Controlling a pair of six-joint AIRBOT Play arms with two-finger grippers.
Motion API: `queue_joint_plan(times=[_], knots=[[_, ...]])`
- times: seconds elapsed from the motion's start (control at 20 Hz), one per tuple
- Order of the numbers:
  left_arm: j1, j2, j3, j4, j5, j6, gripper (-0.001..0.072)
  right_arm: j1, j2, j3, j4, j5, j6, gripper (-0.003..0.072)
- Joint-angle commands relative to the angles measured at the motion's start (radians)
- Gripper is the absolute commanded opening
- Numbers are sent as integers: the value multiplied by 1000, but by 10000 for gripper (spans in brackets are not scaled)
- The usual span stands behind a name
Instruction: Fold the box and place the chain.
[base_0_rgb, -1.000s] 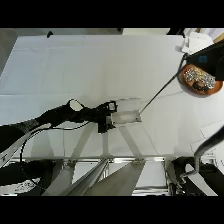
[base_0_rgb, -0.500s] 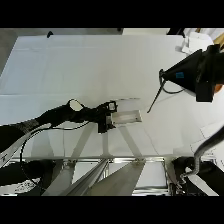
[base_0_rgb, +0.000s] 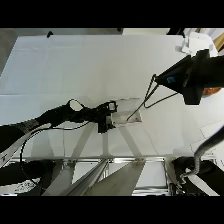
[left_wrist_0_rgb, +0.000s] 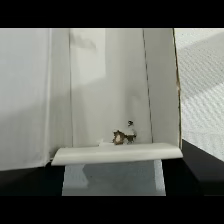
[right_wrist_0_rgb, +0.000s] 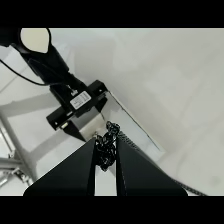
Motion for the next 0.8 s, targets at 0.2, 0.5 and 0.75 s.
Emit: queue_joint_plan(times=[0.2, 0.5, 0.75], knots=[[0, 1, 0, 0, 0, 0, 251, 2, -5, -55, 35, -102, 4, 10], [0, 1, 0, 0, 0, 0, 251, 62, -13, -239, 29, -134, 6, 10], [0, 1, 0, 0, 0, 0, 251, 171, -58, -421, -62, -319, 4, 10]])
